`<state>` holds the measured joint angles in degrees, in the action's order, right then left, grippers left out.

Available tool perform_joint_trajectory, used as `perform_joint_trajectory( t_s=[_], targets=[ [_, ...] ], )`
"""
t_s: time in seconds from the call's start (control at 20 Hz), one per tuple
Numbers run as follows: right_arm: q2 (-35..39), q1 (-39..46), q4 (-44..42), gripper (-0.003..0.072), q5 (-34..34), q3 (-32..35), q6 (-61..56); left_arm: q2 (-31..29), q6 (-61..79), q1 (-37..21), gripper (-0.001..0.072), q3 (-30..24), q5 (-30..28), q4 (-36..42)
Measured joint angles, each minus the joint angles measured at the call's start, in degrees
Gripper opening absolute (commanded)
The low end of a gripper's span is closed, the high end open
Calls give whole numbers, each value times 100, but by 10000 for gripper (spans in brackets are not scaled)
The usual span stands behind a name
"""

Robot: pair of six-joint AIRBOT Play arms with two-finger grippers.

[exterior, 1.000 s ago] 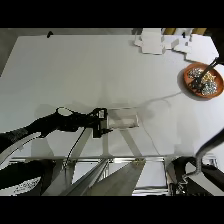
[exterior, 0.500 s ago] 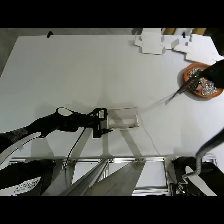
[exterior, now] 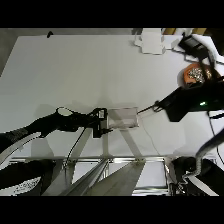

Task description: Fold the box and place the chain.

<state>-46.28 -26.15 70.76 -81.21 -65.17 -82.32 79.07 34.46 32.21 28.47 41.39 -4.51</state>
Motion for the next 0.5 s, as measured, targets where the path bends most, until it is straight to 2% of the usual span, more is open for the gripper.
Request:
perform_joint_trajectory(
  t_s=[0.25,0.5],
  targets=[
    [2,-673,-26,16,809,625,-133,0,0,0,211,0,0,-2],
    [-2,-929,-24,17,1611,1040,-170,0,0,0,211,0,0,-2]
  ],
)
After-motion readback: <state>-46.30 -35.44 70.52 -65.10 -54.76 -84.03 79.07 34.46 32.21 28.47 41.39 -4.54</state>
